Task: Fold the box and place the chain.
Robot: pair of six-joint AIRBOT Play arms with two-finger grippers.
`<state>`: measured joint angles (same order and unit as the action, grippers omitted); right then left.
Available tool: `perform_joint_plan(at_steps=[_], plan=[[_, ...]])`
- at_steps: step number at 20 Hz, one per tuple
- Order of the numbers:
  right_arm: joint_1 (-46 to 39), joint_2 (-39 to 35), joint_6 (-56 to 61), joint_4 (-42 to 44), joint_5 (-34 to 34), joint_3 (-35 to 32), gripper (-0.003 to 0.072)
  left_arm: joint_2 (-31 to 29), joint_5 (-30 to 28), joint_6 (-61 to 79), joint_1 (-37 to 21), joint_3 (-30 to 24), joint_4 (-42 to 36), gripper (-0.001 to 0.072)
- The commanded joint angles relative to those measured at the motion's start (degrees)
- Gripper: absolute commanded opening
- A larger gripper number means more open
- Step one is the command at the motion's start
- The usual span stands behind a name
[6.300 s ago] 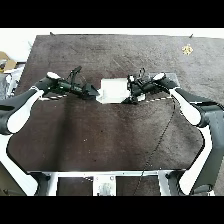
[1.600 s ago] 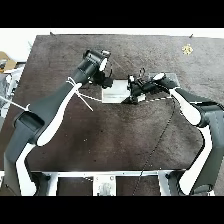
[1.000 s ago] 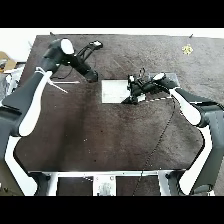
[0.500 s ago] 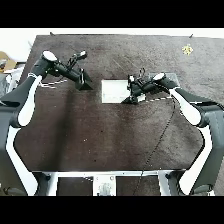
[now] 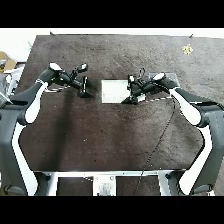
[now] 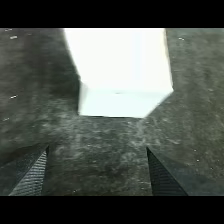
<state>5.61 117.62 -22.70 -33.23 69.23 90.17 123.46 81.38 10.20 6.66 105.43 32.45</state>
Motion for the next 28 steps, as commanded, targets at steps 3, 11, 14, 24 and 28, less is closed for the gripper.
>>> perform_joint_plan(at_steps=[3, 11, 14, 24, 28], plan=[[0.0, 0.0, 0.0, 0.0, 0.0, 0.0, 0.0439, 0.2, 1.9, 2.8, 0.0, -2.0, -4.0, 0.0720], [0.0, 0.0, 0.0, 0.0, 0.0, 0.0, 0.0439, -1.0, 8.2, 1.4, 0.0, -2.0, -3.2, 0.0712], [0.0, 0.0, 0.0, 0.0, 0.0, 0.0, 0.0439, -1.0, 5.2, 1.4, 0.0, -2.0, -2.0, 0.0713], [0.0, 0.0, 0.0, 0.0, 0.0, 0.0, 0.0439, -3.4, 11.5, -10.4, 0.0, -2.0, -4.1, 0.0711], [0.0, 0.0, 0.0, 0.0, 0.0, 0.0, 0.0439, -7.8, 7.8, -10.1, 0.0, -4.4, 2.8, 0.0710]])
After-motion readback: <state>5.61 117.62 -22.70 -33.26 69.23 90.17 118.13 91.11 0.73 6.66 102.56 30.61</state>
